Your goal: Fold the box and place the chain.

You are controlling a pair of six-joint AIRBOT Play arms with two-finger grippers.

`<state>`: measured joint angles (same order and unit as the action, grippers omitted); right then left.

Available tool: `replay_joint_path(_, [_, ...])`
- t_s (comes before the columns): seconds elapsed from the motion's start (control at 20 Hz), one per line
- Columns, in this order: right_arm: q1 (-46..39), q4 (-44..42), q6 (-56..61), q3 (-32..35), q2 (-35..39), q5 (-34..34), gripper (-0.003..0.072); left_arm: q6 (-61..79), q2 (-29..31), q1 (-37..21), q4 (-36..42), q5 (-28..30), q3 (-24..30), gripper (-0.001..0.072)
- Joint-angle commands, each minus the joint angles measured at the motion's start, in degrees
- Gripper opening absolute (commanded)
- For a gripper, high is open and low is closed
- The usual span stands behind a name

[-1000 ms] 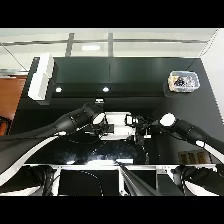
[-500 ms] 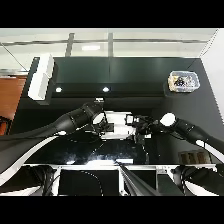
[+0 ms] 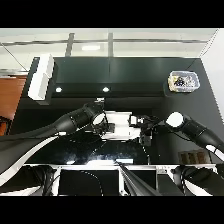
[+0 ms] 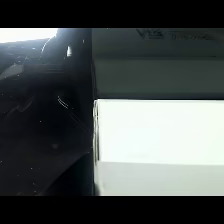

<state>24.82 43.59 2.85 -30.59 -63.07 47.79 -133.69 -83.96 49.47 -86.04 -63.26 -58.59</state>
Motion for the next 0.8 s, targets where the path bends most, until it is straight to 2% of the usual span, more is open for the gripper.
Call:
replay_joint_path(0.0, [-0.5,1.4,-2.0,-0.1,1.1,1.0,0.0694,0.2,0.0,0.0,-0.1,-0.3,0.0,0.0030])
replay_joint_path(0.05, [-0.5,1.0,-4.1,-0.1,1.0,1.0,0.0692,0.2,0.0,0.0,-0.1,-0.2,0.0,0.0031])
replay_joint_path(0.1, [-0.5,1.0,-6.1,-0.1,0.9,0.6,0.0636,0.2,0.0,0.0,-0.1,-0.1,0.0,0.0031])
replay_joint_path(0.15, [-0.5,0.8,-6.6,-0.1,0.7,0.0,0.0517,0.2,0.0,0.0,-0.1,-0.1,0.0,0.0031])
replay_joint_path(0.25, [-0.5,-0.5,-6.5,-0.1,0.1,-0.3,0.0510,0.2,0.0,0.0,-0.1,-0.1,0.0,0.0031])
replay_joint_path(0.3, [-0.5,-1.8,-6.5,-0.1,-0.3,-0.3,0.0478,0.2,0.0,0.0,-0.1,-0.1,0.0,0.0031])
replay_joint_path(0.4, [-0.5,-3.5,-6.5,-0.1,-1.5,-0.4,0.0346,0.2,0.0,0.0,-0.1,0.0,0.0,0.0031])
replay_joint_path(0.45, [-0.5,-3.8,-6.3,-0.1,-2.1,-0.4,0.0192,0.2,0.0,0.0,-0.1,0.0,0.0,0.0031])
replay_joint_path(0.5, [-0.5,-4.7,-6.3,-0.1,-2.6,-0.4,0.0101,0.2,0.0,0.0,0.0,0.0,0.0,0.0031])
replay_joint_path(0.75, [0.1,-12.8,-6.3,-0.1,-4.3,-0.5,0.0103,0.2,0.0,0.0,0.0,0.0,0.0,0.0031])
